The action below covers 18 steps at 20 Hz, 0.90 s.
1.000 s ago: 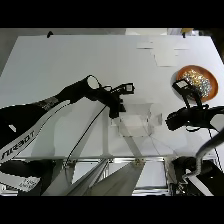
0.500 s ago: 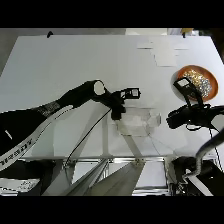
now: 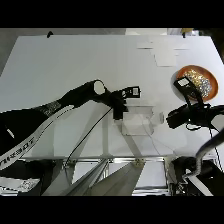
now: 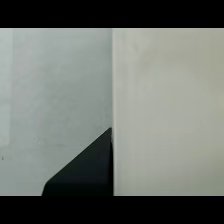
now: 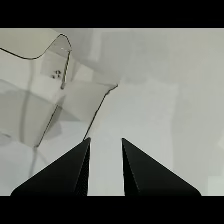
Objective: Fold the box and place the chain.
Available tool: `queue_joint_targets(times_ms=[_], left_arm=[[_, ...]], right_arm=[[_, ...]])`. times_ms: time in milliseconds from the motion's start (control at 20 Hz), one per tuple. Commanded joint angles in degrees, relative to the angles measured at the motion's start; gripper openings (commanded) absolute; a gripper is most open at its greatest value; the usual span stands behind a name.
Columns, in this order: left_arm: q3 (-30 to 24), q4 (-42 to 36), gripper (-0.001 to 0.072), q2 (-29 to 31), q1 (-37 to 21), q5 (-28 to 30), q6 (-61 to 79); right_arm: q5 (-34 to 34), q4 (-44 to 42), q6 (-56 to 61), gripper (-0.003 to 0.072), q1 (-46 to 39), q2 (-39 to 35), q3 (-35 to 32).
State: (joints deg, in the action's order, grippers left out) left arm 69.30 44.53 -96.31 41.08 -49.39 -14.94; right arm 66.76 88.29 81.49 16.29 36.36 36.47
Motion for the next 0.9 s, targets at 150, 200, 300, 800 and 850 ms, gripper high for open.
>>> queue_joint_targets(times_ms=[150, 200, 300, 800, 850], left_arm=[[-0.02, -4.74, -0.0005, -0.04, -0.85, -1.42, 4.57], [-0.02, -5.09, -0.0005, -0.04, -1.22, -1.42, 4.57], [-0.02, -4.83, -0.0005, -0.22, -1.75, -1.42, 4.46], [-0.02, -0.35, -0.0004, -1.51, 0.44, -0.85, 1.40], [-0.02, -0.35, -0.0003, -1.77, 0.44, -0.98, 1.40]], right_arm=[[0.39, -0.02, 0.02, 0.0227, 0.07, -0.04, 0.07], [0.39, -0.02, 0.04, 0.0227, 0.07, -0.04, 0.07], [0.39, -0.02, 0.04, 0.0227, 0.07, -0.04, 0.07], [0.31, -0.02, 0.04, 0.0227, 0.07, -0.04, 0.07], [0.33, -0.04, 0.04, 0.0227, 0.07, -0.04, 0.07]])
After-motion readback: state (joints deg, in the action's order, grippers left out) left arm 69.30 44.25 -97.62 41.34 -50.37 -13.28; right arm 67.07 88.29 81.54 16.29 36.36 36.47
